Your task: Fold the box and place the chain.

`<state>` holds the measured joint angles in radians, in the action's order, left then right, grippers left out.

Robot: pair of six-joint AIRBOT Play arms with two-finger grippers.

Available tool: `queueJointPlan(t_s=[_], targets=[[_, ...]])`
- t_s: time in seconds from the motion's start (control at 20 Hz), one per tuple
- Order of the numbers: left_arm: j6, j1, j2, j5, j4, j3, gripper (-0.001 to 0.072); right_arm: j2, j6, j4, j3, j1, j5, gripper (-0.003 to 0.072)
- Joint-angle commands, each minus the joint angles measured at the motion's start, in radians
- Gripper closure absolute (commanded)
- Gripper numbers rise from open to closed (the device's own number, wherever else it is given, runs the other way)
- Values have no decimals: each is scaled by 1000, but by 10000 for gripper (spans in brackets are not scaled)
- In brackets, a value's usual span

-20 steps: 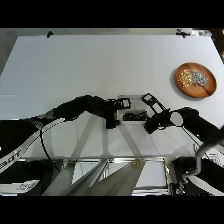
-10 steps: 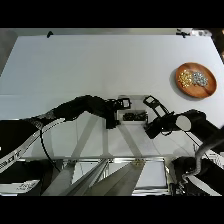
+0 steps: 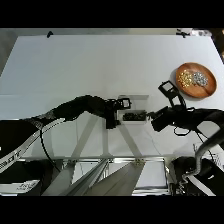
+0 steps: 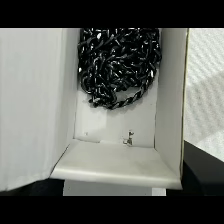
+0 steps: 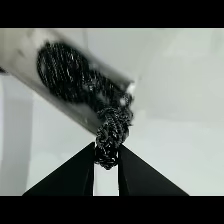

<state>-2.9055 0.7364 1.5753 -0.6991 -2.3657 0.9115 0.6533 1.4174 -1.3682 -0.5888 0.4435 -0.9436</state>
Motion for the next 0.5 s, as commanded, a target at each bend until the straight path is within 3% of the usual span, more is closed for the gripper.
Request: queueJointPlan(t_s=[0.0, 0.3, 0.45], targets=[[0, 1, 0, 0, 0, 0, 394, -26, 23, 27, -109, 0, 56, 674], [0, 1, 0, 0, 0, 0, 394, -16, 22, 77, -165, 0, 124, 674], [0, 1, 0, 0, 0, 0, 394, 29, -29, 175, -165, 0, 122, 674]])
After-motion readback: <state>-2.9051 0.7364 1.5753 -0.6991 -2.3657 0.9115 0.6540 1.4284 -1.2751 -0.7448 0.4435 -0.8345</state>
